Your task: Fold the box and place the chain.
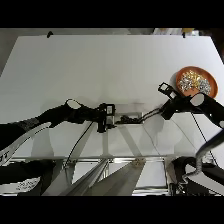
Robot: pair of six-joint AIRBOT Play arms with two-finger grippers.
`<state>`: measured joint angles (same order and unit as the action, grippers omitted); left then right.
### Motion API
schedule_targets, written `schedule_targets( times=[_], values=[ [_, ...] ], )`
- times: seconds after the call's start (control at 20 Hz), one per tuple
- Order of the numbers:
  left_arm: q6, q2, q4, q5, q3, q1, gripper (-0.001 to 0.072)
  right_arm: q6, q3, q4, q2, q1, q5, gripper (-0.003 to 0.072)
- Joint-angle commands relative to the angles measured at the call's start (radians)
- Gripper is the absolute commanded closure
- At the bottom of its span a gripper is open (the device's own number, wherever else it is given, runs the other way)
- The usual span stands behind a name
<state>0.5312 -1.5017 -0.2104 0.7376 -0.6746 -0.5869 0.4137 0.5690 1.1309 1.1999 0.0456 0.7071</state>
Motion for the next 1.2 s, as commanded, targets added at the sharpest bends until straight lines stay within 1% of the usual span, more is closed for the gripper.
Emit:
schedule_targets(
  times=[0.0, 0.05, 0.1, 0.15, 0.2, 0.25, 0.4, 0.5, 0.6, 0.95, 1.05, 1.15],
  values=[
    [0.0, 0.001, 0.0, 0.0, 0.0, 0.0, 0.0315, 0.034, -0.001, 0.011, 0.011, 0.001, -0.022, 0.0482],
    [0.0, 0.001, 0.0, 0.0, 0.0, -0.001, 0.0315, 0.034, -0.001, 0.004, 0.011, 0.001, -0.023, 0.0493],
    [0.0, 0.001, 0.0, 0.0, 0.0, -0.001, 0.0315, 0.034, -0.001, -0.006, 0.011, 0.001, -0.024, 0.0536],
    [0.0, 0.001, 0.0, 0.0, 0.0, 0.0, 0.0315, 0.034, -0.001, -0.013, 0.011, 0.001, -0.02, 0.0536],
    [0.0, 0.001, 0.0, 0.0, 0.0, 0.0, 0.0315, 0.035, -0.001, -0.016, 0.011, -0.004, -0.005, 0.0585],
    [0.0, 0.001, 0.0, 0.0, 0.0, 0.0, 0.0315, 0.034, -0.001, -0.016, 0.011, -0.007, 0.024, 0.0674],
    [0.0, 0.001, 0.0, 0.0, 0.0, -0.001, 0.0315, 0.034, -0.001, -0.017, -0.001, -0.007, 0.046, 0.0675],
    [0.0, 0.001, 0.0, 0.0, 0.0, 0.0, 0.0315, 0.035, -0.001, -0.017, -0.056, -0.007, 0.076, 0.0675],
    [0.0, 0.001, 0.0, 0.0, 0.0, 0.0, 0.0315, 0.035, -0.001, -0.017, -0.146, -0.007, 0.098, 0.0675],
    [0.0, 0.001, 0.0, 0.0, 0.0, -0.001, 0.0315, 0.034, -0.001, -0.043, -0.541, -0.007, 0.204, 0.0675],
    [0.0, 0.001, 0.0, 0.0, 0.0, 0.0, 0.0315, 0.034, -0.001, -0.12, -0.621, -0.007, 0.246, 0.0674],
    [0.0, 0.001, 0.0, 0.0, 0.0, -0.001, 0.0315, 0.031, -0.001, -0.264, -0.666, -0.007, 0.29, 0.0675]
  ],
)
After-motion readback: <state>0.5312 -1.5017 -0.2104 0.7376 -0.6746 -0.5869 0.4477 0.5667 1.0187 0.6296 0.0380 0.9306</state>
